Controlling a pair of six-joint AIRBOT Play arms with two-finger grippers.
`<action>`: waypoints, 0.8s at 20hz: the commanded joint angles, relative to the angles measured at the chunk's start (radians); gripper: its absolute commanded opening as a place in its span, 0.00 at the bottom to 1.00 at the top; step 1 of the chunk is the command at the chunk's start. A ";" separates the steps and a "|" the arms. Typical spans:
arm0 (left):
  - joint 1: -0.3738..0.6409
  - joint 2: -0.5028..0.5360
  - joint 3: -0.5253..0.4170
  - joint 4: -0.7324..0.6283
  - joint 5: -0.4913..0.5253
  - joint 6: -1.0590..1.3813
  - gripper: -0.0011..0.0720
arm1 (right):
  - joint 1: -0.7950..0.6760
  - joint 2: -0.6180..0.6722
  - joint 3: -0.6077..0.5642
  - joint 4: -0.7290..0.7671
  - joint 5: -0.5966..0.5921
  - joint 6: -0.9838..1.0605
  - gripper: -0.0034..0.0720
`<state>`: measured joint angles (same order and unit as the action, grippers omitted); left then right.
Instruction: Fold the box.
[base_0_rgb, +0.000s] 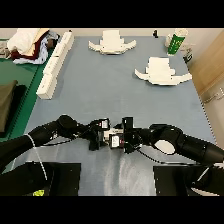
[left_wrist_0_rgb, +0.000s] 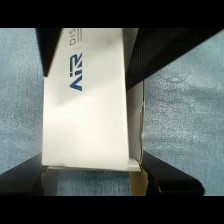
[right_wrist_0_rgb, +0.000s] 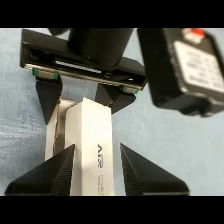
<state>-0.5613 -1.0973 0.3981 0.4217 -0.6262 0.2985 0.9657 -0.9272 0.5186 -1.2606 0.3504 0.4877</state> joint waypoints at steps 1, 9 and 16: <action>0.000 0.000 0.000 0.001 -0.002 0.000 0.58 | 0.023 -0.013 0.000 0.031 0.009 -0.002 0.63; 0.000 0.000 0.000 0.001 -0.002 0.000 0.58 | 0.058 -0.010 0.001 0.065 0.026 0.002 0.63; 0.000 0.000 0.000 0.001 -0.002 0.000 0.58 | 0.017 0.131 -0.023 0.109 0.016 0.442 0.05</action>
